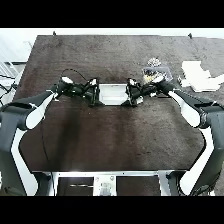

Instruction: Fold the box and place the chain.

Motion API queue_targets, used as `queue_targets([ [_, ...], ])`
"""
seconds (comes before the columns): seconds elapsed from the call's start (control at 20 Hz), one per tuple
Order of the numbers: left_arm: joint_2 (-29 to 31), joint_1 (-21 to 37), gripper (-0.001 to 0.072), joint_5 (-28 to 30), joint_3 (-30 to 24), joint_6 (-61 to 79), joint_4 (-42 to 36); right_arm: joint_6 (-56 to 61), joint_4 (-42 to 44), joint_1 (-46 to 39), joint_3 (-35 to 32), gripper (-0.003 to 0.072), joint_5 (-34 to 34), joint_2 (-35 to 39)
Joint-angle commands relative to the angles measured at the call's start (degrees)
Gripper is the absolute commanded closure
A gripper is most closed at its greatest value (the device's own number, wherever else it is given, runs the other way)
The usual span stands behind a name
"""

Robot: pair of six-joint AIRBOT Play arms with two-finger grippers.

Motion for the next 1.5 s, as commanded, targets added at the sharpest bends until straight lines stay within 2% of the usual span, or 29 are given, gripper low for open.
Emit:
queue_targets([
  [0.0, -0.04, -0.02, 0.0219, 0.37, 0.02, -0.07, -0.17, 4.15, 0.92, -0.48, 0.11, -0.0034, 0.61, 0.39],
  [0.6, -0.04, -0.02, 0.0219, 0.37, 0.02, -0.07, -0.17, 10.64, -5.44, -7.15, 0.11, -0.0034, 4.83, 7.76],
  [0.75, -0.04, -0.02, 0.0219, 0.37, 0.02, -0.07, -0.17, 11.39, -4.96, -8.63, 0.09, -0.0034, 8.81, 10.34],
  [0.85, -0.04, -0.02, 0.0219, 0.37, 0.02, -0.07, -0.17, 16.46, -1.84, -8.61, 0.09, -0.0022, 11.93, 10.99],
  [0.9, -0.04, -0.02, 0.0219, 0.37, 0.02, -0.07, -0.17, 17.09, -0.13, -8.59, 0.09, 0.0159, 13.7, 10.99],
  [0.95, -0.04, -0.02, 0.0219, 0.37, 0.02, -0.07, -0.17, 17.03, 1.11, -8.48, 0.11, 0.0544, 15.91, 10.99],
  [1.0, -0.04, -0.02, 0.0219, 0.37, 0.02, -0.07, -0.17, 16.72, 2.4, -8.26, 0.07, 0.0661, 17.94, 10.97],
  [1.1, -0.04, -0.02, 0.0219, 0.37, 0.02, -0.07, -0.17, 16.61, 3.89, -7.61, -0.39, 0.0671, 18.64, 10.95],
  [1.25, -0.04, -0.02, 0.0219, 0.37, 0.02, -0.07, -0.17, 19.61, 7.23, -5.66, -0.83, 0.0671, 14.29, 10.95],
  [1.45, -0.04, -0.02, 0.0219, 0.37, 0.02, -0.07, -0.17, 22.4, 7.56, -2.99, -0.85, 0.0671, 1.2, 10.88],
])
